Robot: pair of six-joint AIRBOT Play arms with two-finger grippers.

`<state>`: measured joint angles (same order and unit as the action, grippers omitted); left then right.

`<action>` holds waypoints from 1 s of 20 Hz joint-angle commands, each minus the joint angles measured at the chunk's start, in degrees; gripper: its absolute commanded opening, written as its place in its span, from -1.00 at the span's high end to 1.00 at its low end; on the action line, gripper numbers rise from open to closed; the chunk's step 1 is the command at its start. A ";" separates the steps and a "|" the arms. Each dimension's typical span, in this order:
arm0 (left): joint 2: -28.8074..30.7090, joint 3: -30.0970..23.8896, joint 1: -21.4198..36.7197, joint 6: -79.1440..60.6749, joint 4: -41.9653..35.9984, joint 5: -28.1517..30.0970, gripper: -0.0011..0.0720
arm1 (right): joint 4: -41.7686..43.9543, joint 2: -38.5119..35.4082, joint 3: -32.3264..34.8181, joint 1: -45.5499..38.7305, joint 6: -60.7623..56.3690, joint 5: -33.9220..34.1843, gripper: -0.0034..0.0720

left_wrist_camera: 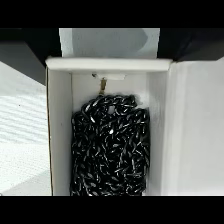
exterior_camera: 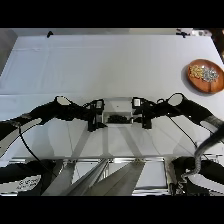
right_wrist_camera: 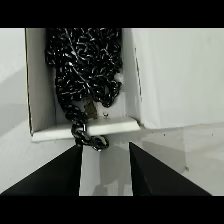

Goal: Fold the box and place the chain.

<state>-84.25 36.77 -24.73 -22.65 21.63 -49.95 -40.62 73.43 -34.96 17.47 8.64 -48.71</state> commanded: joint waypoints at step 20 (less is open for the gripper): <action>0.04 0.02 0.00 -0.02 0.00 0.00 0.22 | -15.39 -7.63 0.02 2.51 -8.92 1.42 0.88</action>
<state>-84.25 36.77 -24.75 -22.55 21.23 -50.19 -49.98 68.60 -34.94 19.99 4.64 -47.77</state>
